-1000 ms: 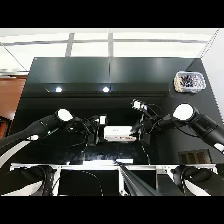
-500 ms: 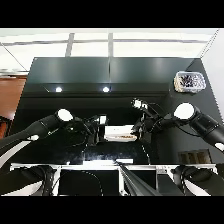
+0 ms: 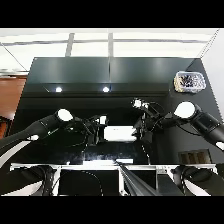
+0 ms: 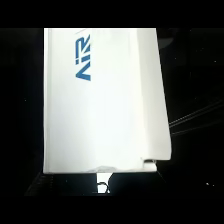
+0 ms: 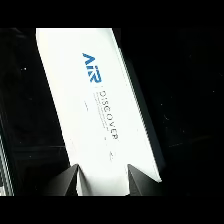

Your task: Fold the box and place the chain.

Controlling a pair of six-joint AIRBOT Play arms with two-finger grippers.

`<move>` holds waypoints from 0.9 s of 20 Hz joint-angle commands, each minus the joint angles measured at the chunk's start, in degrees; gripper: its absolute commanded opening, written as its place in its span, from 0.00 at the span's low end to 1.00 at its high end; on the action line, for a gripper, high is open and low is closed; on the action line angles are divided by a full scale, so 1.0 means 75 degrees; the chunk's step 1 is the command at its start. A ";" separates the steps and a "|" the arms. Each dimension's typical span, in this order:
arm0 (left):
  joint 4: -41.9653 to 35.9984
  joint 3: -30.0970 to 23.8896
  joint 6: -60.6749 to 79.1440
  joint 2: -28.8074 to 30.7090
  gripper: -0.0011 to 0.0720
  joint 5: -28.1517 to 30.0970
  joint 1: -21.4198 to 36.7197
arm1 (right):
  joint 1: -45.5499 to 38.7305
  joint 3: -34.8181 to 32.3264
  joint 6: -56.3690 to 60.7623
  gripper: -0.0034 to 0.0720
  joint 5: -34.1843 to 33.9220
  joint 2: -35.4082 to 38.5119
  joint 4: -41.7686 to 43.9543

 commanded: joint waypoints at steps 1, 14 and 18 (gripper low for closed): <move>0.0003 0.0003 -0.0015 -0.0003 0.67 0.0003 0.0000 | 0.0003 0.0009 0.0017 0.55 0.0000 0.0006 0.0023; 0.0003 0.0003 -0.0015 -0.0003 0.68 0.0003 0.0000 | 0.0055 -0.0134 0.0015 0.39 -0.0134 -0.0003 -0.0093; 0.0003 0.0003 -0.0015 -0.0003 0.67 0.0003 0.0000 | 0.0055 -0.0181 0.0017 0.40 -0.0119 -0.0003 -0.0093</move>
